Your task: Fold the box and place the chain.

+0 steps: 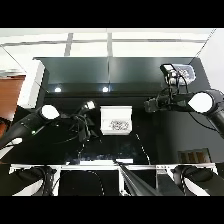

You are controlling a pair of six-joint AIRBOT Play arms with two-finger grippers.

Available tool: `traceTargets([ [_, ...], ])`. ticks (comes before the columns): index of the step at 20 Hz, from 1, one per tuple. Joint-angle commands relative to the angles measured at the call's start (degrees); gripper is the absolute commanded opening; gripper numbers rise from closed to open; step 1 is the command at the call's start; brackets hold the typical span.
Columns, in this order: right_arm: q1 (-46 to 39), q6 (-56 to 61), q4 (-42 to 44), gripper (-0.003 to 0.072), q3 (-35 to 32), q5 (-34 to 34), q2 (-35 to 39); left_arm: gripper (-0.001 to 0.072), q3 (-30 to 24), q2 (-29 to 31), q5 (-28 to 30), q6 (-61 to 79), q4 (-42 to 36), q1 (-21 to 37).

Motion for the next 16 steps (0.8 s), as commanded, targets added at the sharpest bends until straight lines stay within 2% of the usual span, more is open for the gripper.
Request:
traceTargets([
  [1, 0.02, 0.04, 0.02, 0.0303, -0.02, -0.28, -0.07, 0.0713, 0.68, -3.15, 4.87, 15.56, 0.76, -3.43],
  [3, 0.07, 0.66, 0.04, 0.0303, -0.02, -0.28, -0.07, 0.0713, 2.4, -6.19, 2.47, 16.9, -0.85, -2.71],
  [7, 0.35, 0.7, 0.37, 0.0304, -0.02, -0.31, -0.09, 0.0713, 4.59, -10.88, 2.54, 21.84, -8.44, -0.83],
  [16, 0.35, 0.68, 0.48, 0.0303, -0.02, -3.28, -0.09, 0.0712, 5.35, -12.2, 5.29, 22.08, -7.39, -0.92],
])
